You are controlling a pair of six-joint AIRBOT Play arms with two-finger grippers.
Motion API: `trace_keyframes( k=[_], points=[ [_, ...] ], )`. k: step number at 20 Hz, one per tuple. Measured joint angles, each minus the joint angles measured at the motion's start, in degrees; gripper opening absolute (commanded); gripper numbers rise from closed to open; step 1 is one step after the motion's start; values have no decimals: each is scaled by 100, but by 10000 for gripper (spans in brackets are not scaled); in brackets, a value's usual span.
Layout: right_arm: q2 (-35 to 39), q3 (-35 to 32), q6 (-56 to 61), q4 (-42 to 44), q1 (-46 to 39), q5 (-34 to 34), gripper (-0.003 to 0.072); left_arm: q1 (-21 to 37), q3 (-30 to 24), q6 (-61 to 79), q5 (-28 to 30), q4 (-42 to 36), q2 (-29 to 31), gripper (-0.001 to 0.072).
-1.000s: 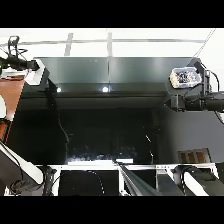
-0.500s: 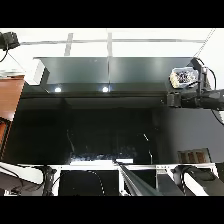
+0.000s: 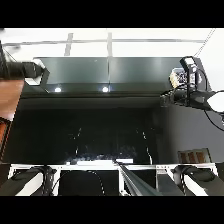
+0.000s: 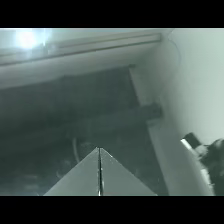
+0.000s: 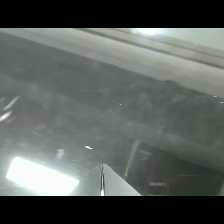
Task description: Fold the box and place the chain.
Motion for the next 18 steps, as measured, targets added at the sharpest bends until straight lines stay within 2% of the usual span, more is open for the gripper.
trace_keyframes(
  k=[3, 6, 10, 18],
  points=[
    [2, -118, -9, -131, 17, 0, 19, -131, -1670, 109, 785, 94, 1185, 30],
    [2, -164, -9, -197, 24, 28, 20, -181, -2527, 155, 1226, 269, 1818, 30],
    [0, -184, -11, -221, 24, 66, 20, -203, -2916, 175, 1405, 411, 2090, 30],
    [2, -188, -13, -236, 24, 70, 19, -208, -3051, 192, 1506, 479, 2184, 30]
  ],
)
